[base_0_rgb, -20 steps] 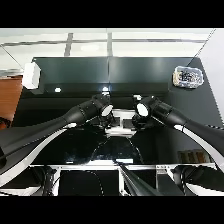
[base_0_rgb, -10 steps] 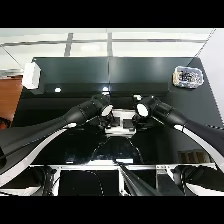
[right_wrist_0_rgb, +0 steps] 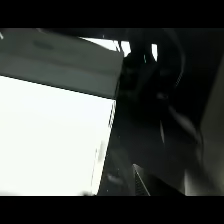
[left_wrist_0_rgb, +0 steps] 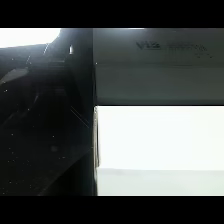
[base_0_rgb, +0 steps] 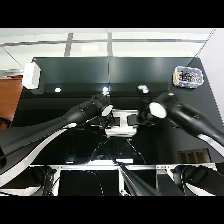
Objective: Fold the box and place the chain.
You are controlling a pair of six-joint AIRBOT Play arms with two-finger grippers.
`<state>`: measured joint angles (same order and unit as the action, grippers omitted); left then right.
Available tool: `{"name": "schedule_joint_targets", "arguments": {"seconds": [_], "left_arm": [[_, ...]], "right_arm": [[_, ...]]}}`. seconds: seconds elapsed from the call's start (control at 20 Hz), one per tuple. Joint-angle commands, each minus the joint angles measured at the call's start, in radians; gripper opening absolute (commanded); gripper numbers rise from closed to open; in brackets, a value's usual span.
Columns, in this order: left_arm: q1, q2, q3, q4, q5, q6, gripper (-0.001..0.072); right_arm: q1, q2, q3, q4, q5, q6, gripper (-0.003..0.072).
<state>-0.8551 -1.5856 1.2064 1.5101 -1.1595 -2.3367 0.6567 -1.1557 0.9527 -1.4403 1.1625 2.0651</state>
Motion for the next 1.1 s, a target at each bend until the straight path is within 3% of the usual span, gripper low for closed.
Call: {"name": "schedule_joint_targets", "arguments": {"seconds": [0.0, 0.15, 0.25, 0.3, 0.35, 0.55, 0.65, 0.8, 0.9, 1.05], "left_arm": [[0.001, 0.0, 0.001, 0.0, 0.003, -0.001, 0.0025], [0.001, 0.0, 0.001, 0.0, -0.001, -0.001, 0.0025], [0.001, 0.0, 0.001, 0.0, 0.0, -0.001, 0.0025], [0.001, 0.0, 0.001, 0.0, 0.0, -0.001, 0.0025], [0.001, 0.0, 0.001, 0.0, 0.0, -0.001, 0.0025], [0.001, 0.0, 0.001, 0.0, 0.016, -0.001, 0.0025], [0.001, 0.0, 0.001, 0.0, 0.015, -0.001, 0.0025], [0.001, 0.0, 0.001, -0.006, 0.015, -0.001, 0.0025], [0.001, 0.0, 0.001, -0.009, 0.014, -0.001, 0.0025], [0.001, 0.0, 0.001, -0.008, 0.013, -0.001, 0.0025]], "right_arm": [[-0.01, 0.198, 0.001, -0.147, 0.0, -0.1, 0.0457], [-0.026, 0.247, -0.002, -0.515, 0.008, -0.189, 0.0457], [-0.092, 0.244, -0.038, -0.666, -0.1, -0.187, 0.0458], [-0.148, 0.242, -0.063, -0.667, -0.179, -0.182, 0.052], [-0.221, 0.231, -0.089, -0.647, -0.261, -0.16, 0.072], [-0.502, 0.076, -0.101, -0.542, -0.381, -0.124, 0.072], [-0.628, -0.016, -0.04, -0.471, -0.466, -0.095, 0.072], [-0.799, -0.199, 0.171, -0.235, -0.463, -0.105, 0.072], [-0.858, -0.34, 0.349, -0.076, -0.405, -0.289, 0.072], [-0.89, -0.521, 0.573, 0.0, -0.286, -0.338, 0.072]]}}
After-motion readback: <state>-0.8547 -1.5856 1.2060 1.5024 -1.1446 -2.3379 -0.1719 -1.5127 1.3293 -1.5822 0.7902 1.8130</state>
